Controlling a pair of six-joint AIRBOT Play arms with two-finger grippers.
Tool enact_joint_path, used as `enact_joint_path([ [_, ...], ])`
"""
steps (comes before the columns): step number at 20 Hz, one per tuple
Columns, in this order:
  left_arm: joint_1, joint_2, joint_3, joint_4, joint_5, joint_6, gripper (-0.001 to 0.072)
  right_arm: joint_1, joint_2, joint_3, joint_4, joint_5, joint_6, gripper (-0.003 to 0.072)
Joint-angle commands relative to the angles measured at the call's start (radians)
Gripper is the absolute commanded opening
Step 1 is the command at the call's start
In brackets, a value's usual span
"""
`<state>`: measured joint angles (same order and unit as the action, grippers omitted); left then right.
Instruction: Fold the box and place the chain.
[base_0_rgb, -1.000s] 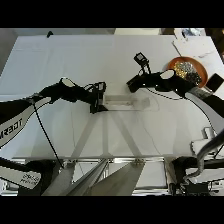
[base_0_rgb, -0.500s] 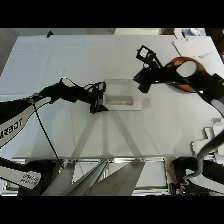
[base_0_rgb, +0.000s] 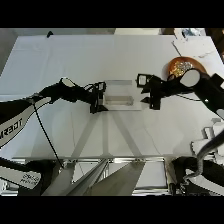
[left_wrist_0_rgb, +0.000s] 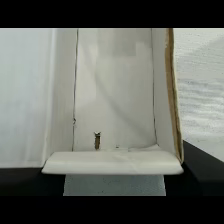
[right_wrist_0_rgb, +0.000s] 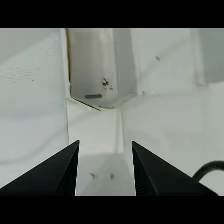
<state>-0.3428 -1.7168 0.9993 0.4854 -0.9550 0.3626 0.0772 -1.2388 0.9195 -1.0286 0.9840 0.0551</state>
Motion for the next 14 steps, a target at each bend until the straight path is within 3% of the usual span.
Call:
enact_joint_path([
  [1,0.0,0.0,0.0,0.0,-0.001,0.0,0.0153,0.0,-0.113,-0.022,0.126,-0.04,-0.196,0.0366],
  [4,0.0,0.0,0.0,0.0,-0.002,0.0,0.0153,0.0,-0.201,-0.022,0.248,-0.103,-0.271,0.0366],
  [8,0.0,0.0,0.0,0.0,-0.002,0.0,0.0153,0.0,-0.24,-0.022,0.251,-0.114,-0.271,0.0354],
  [14,0.0,0.0,0.0,0.0,-0.002,0.0,0.0153,0.001,-0.242,-0.022,0.27,-0.139,-0.274,0.0215],
])
